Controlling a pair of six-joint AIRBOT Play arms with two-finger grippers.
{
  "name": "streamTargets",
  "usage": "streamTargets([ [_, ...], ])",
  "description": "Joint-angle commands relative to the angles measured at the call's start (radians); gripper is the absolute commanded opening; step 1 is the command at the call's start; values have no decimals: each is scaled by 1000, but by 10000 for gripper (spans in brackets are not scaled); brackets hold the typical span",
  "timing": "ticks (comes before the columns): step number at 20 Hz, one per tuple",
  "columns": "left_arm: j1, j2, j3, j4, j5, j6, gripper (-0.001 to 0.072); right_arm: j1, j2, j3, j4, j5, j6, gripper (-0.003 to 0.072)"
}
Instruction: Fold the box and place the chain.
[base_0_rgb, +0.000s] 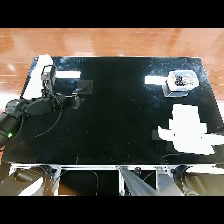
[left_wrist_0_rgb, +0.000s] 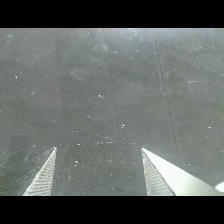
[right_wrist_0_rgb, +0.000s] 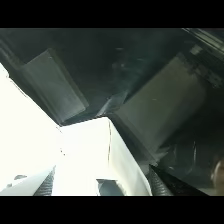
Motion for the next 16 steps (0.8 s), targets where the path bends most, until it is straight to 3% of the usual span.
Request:
streamTargets([
  [1, -1, 0, 0, -1, 1, -1, 615, 49, -2, 1, -3, 16, 0, 585],
  [3, -1, 0, 0, -1, 1, -1, 615, 83, -2, 1, -2, 26, -4, 363],
  [5, -1, 0, 0, -1, 0, -1, 615, 116, -1, 0, -2, 28, -23, 19],
  [10, -1, 0, 0, -8, -2, -2, 615, 212, 36, -43, 55, 18, -78, 34],
  [16, -1, 0, 0, 1, -15, -1, 615, 463, 122, -70, 313, 25, -13, 36],
])
